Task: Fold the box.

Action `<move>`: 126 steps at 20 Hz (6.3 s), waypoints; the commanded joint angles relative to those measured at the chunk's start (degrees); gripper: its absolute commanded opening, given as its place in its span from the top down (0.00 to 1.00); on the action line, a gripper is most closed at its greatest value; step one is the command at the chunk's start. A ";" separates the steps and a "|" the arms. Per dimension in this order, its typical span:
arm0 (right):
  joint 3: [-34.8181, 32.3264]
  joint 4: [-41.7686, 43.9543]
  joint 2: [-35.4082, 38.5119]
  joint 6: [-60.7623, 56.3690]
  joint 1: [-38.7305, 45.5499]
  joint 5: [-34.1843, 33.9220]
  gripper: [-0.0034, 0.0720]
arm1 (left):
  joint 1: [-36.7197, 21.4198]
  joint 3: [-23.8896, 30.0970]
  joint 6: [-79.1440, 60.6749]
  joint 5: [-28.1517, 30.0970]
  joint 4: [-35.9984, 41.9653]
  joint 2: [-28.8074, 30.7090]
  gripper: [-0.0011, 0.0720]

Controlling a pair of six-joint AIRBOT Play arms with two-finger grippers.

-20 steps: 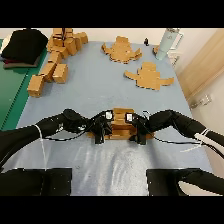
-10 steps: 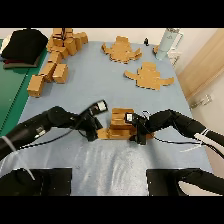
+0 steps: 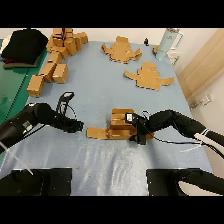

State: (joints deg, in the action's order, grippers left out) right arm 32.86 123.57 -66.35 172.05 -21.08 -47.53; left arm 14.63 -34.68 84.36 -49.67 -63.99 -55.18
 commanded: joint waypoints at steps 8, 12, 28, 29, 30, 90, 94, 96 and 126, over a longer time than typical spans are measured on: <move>-0.02 0.02 -0.02 0.00 0.02 0.02 0.25 | 10.32 0.07 1.77 8.85 10.84 -10.71 0.96; -0.02 0.02 -0.02 -0.02 0.02 0.02 0.25 | 12.22 -0.28 -0.57 9.18 15.06 -9.35 0.97; -0.02 0.02 -0.02 -0.02 0.02 0.02 0.25 | 13.84 -5.99 -10.67 10.82 24.74 -9.46 0.40; -0.02 0.02 -0.02 0.00 0.02 0.02 0.25 | 13.84 -5.99 -10.56 10.99 24.79 -9.49 0.40; -0.02 0.02 -0.02 0.00 0.02 0.02 0.25 | 13.86 -5.99 -10.36 11.30 24.87 -9.49 0.40; -0.02 0.02 -0.02 -0.02 0.02 0.02 0.25 | 30.69 -34.16 42.32 -7.37 -14.53 -35.36 0.40; -0.02 0.02 -0.02 0.00 0.02 0.02 0.25 | 30.64 -34.29 42.32 -8.09 -14.91 -35.50 0.68; -0.02 0.02 -0.02 0.00 0.02 0.02 0.25 | 30.71 -34.29 42.32 -7.93 -14.88 -35.52 0.96; -0.02 0.02 -0.02 -0.02 0.02 0.02 0.25 | 32.54 -36.85 46.45 -13.05 -17.92 -35.56 0.34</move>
State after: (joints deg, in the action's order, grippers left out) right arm 32.86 123.57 -66.35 172.05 -21.08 -47.51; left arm 46.17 -70.24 127.46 -59.13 -77.60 -90.72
